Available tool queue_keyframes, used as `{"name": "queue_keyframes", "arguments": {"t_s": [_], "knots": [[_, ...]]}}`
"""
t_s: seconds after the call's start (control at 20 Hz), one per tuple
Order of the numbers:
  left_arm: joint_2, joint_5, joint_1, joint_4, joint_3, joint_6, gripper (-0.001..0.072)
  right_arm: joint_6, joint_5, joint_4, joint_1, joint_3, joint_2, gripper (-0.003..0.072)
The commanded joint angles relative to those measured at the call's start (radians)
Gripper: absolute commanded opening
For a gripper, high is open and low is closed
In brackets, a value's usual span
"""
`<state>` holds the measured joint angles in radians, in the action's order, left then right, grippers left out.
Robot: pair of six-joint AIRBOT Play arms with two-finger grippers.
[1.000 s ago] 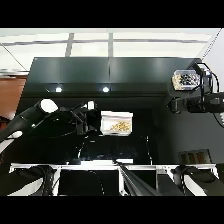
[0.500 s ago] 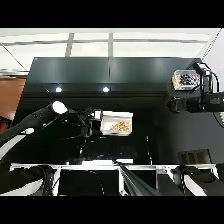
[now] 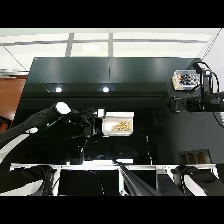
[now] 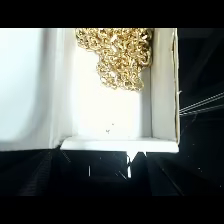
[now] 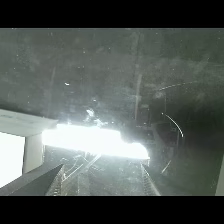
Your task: Fold the box and place the chain.
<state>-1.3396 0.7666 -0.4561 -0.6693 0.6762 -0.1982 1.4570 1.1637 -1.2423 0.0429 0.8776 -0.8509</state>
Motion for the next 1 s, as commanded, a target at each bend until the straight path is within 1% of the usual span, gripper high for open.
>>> {"name": "queue_keyframes", "arguments": {"t_s": [0.0, 0.3, 0.35, 0.55, 0.75, 0.8, 0.85, 0.9, 0.95], "knots": [[-0.002, 0.01, -0.001, -0.003, 0.002, 0.005, 0.071, 0.001, 0.0, 0.0, 0.001, 0.0, 0.0, 0.055], [0.0, 0.057, -0.001, -0.004, 0.002, 0.004, 0.071, 0.001, -0.001, 0.0, 0.001, 0.0, 0.0, 0.055], [0.0, 0.057, -0.001, 0.003, 0.002, 0.005, 0.071, 0.0, -0.001, 0.0, 0.001, 0.0, 0.0, 0.055], [-0.001, 0.049, -0.001, 0.1, 0.002, 0.005, 0.0711, 0.0, -0.002, 0.0, 0.001, 0.0, 0.0, 0.055], [-0.005, 0.043, -0.01, 0.102, 0.001, 0.004, 0.0706, 0.0, -0.03, 0.0, 0.024, -0.025, -0.006, 0.0551], [-0.005, 0.036, -0.016, 0.102, 0.001, 0.004, 0.0595, 0.001, -0.041, 0.001, 0.04, -0.039, -0.015, 0.0552], [-0.005, 0.025, -0.021, 0.102, 0.0, 0.005, 0.0461, 0.002, -0.056, 0.008, 0.061, -0.05, -0.027, 0.0555], [-0.005, 0.018, -0.023, 0.101, 0.0, 0.005, 0.0459, 0.006, -0.077, 0.032, 0.084, -0.057, -0.04, 0.0694], [-0.005, 0.014, -0.023, 0.101, 0.0, 0.005, 0.0435, 0.008, -0.1, 0.087, 0.108, -0.061, -0.06, 0.0716]]}}
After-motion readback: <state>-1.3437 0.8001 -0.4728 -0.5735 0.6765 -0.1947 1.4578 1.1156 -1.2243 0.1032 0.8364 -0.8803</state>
